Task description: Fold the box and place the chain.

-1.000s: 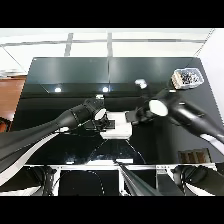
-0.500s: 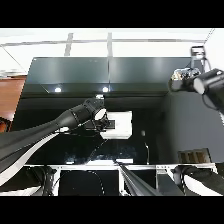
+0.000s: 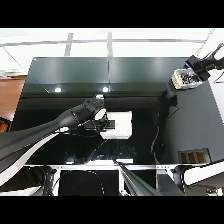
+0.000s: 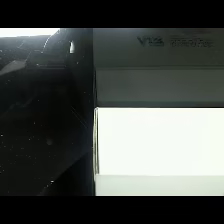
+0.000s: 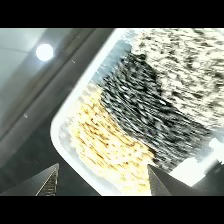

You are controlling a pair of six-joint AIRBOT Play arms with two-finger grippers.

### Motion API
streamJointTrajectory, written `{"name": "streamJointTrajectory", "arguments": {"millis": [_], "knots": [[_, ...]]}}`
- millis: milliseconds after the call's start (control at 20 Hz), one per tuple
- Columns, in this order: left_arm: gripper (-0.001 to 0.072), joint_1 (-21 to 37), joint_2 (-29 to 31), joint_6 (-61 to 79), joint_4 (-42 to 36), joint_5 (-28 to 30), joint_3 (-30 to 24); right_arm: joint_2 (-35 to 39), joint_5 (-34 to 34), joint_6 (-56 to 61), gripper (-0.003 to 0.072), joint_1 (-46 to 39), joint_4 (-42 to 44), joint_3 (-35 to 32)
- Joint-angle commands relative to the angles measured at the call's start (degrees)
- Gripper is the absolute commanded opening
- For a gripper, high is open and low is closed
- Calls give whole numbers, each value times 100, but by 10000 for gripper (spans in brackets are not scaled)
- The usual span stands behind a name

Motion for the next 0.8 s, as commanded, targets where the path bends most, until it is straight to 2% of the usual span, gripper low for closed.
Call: {"name": "streamJointTrajectory", "arguments": {"millis": [0, 500, 550, 600, 650, 700, 750], "knots": [[27, -2, 2, -2, -2, -9, 0, -588, 378, 308, 601, -81, 446, 634], [27, -2, 2, -2, -2, -11, 0, -1067, 345, -22, 601, 105, 426, 632], [27, -2, 2, -2, -2, -13, 0, -1095, 341, -22, 537, 133, 415, 632], [27, -2, 2, -2, -2, -13, 0, -1102, 343, -24, 374, 133, 398, 632], [27, -2, 2, -2, -4, -13, 0, -1091, 352, -42, 114, 125, 407, 634], [27, -2, 2, -2, -4, -13, 0, -1054, 369, -153, 56, 118, 424, 634], [27, -2, 2, -2, -4, -11, 0, -992, 391, -341, 49, 111, 417, 636]]}}
